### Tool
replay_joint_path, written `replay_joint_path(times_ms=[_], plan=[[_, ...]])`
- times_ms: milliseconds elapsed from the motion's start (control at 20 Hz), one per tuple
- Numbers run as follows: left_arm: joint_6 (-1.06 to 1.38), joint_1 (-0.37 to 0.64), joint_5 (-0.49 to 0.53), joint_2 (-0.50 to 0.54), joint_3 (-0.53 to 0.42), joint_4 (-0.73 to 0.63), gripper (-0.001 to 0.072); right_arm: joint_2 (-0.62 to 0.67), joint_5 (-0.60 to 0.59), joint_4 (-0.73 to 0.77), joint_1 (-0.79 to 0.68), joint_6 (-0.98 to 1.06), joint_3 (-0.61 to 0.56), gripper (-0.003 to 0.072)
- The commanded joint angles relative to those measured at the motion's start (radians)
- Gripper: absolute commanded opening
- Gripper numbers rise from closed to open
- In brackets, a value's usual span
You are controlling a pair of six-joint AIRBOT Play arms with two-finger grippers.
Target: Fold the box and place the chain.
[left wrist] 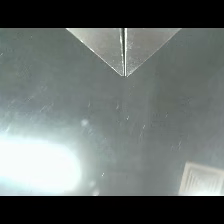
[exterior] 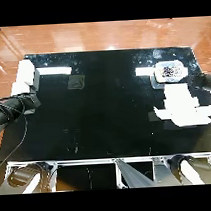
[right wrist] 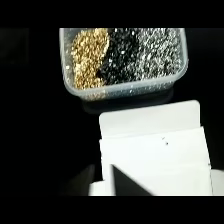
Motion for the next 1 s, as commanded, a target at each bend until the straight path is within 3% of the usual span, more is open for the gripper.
replay_joint_path(times_ms=[0, 50, 100, 250, 350, 450, 600, 800, 950], plan=[[0.000, 0.001, 0.133, -0.003, 0.000, 0.000, 0.0030, 0.000, 0.043, 0.002, 0.000, 0.007, 0.001, 0.0710], [0.001, 0.001, 0.186, -0.014, 0.000, 0.008, 0.0251, 0.000, 0.041, 0.004, 0.001, 0.008, 0.001, 0.0709], [0.000, 0.001, 0.232, -0.031, 0.000, 0.008, 0.0651, 0.000, 0.021, 0.013, 0.001, 0.008, 0.001, 0.0710], [0.000, 0.000, 0.281, -0.115, 0.001, -0.053, 0.0631, -0.001, -0.063, 0.006, -0.002, 0.046, 0.000, 0.0709], [0.004, -0.001, 0.285, -0.174, 0.001, -0.089, 0.0630, -0.002, -0.069, -0.097, -0.045, 0.145, 0.000, 0.0702], [0.004, -0.001, 0.298, -0.213, 0.003, -0.090, 0.0627, -0.003, -0.103, -0.270, -0.172, 0.227, 0.000, 0.0702], [0.025, 0.000, 0.327, -0.237, 0.002, -0.090, 0.0622, -0.003, -0.159, -0.341, -0.463, 0.241, 0.000, 0.0702], [0.035, 0.000, 0.335, -0.263, 0.002, -0.091, 0.0622, -0.067, -0.164, -0.169, -0.833, 0.190, 0.000, 0.0703], [0.035, -0.001, 0.337, -0.271, 0.002, -0.091, 0.0622, -0.225, -0.303, 0.188, -1.052, -0.131, 0.014, 0.0704]])
